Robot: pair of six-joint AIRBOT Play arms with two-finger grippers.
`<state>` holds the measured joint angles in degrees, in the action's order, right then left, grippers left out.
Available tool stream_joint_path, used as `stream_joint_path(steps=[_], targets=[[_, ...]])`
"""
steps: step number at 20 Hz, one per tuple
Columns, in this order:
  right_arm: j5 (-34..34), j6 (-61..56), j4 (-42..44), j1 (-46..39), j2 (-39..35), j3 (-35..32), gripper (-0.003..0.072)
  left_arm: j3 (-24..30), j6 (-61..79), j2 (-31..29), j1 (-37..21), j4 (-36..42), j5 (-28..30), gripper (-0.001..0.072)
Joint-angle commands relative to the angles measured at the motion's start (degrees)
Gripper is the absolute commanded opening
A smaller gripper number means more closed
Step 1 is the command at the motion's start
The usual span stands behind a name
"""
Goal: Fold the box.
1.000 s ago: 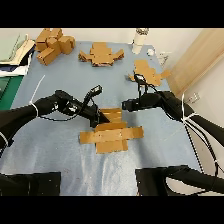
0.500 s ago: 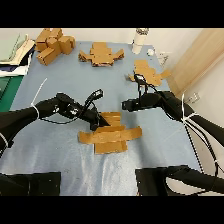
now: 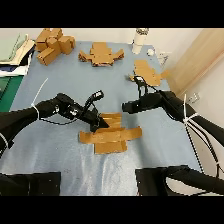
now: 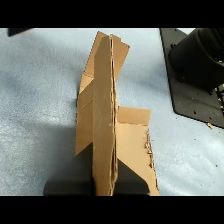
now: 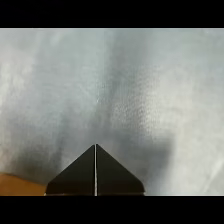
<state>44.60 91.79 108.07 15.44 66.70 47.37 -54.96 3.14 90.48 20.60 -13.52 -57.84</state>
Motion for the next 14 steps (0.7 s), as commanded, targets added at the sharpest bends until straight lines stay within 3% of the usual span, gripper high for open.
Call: stream_joint_path(steps=[1, 5, 8, 11, 14], targets=[[12.8, -6.2, -3.9, 0.0, -3.6, 0.0, 0.0003, 0.0, -0.2, 0.0, 0.0, -0.2, -0.2, 0.0013], [25.2, -6.4, -3.4, 0.4, -10.1, -0.3, 0.0004, 0.0, -0.2, 0.0, 0.0, -0.2, -0.2, 0.0014], [29.1, -6.2, -3.3, 3.9, -13.5, -0.3, 0.0004, 0.0, -0.2, 0.0, 0.0, -0.2, -0.2, 0.0014], [23.3, 3.0, -3.7, 12.9, -15.3, -2.3, 0.0003, 0.0, -0.2, 0.0, 0.1, -0.2, -0.2, 0.0013], [11.1, 8.6, -7.3, 25.6, -18.6, -11.1, 0.0003, 0.0, -0.2, 0.0, 0.1, -0.2, -0.2, 0.0013]])
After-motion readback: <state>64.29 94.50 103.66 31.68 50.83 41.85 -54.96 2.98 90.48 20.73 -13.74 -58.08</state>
